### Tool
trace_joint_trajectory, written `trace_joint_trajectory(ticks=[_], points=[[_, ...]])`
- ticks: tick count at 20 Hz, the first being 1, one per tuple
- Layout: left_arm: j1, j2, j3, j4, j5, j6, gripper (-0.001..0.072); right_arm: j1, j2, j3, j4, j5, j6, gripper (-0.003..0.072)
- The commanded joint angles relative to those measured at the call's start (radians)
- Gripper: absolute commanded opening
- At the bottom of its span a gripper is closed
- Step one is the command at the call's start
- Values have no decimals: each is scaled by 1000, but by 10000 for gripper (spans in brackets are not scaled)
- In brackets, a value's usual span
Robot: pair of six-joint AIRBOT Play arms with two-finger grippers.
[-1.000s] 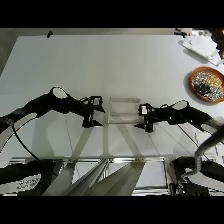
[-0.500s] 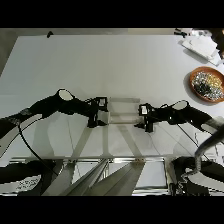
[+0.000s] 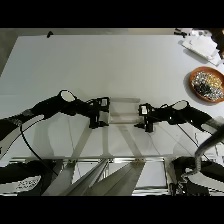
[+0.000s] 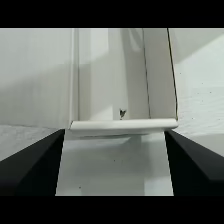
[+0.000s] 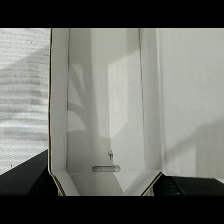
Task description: Fold the box and place the chain.
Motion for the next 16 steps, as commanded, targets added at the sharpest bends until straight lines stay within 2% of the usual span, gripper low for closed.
trace_joint_trajectory(ticks=[1, 12, 16], points=[[-18, -16, 1, -35, 2, -9, 717, 0, 0, 1, 0, 0, 0, 465], [-40, -51, 1, -77, 84, -11, 695, 0, 0, 1, 0, 0, 0, 465], [-40, -58, 1, -77, 85, -11, 689, 0, 0, 1, 0, 0, 0, 465]])
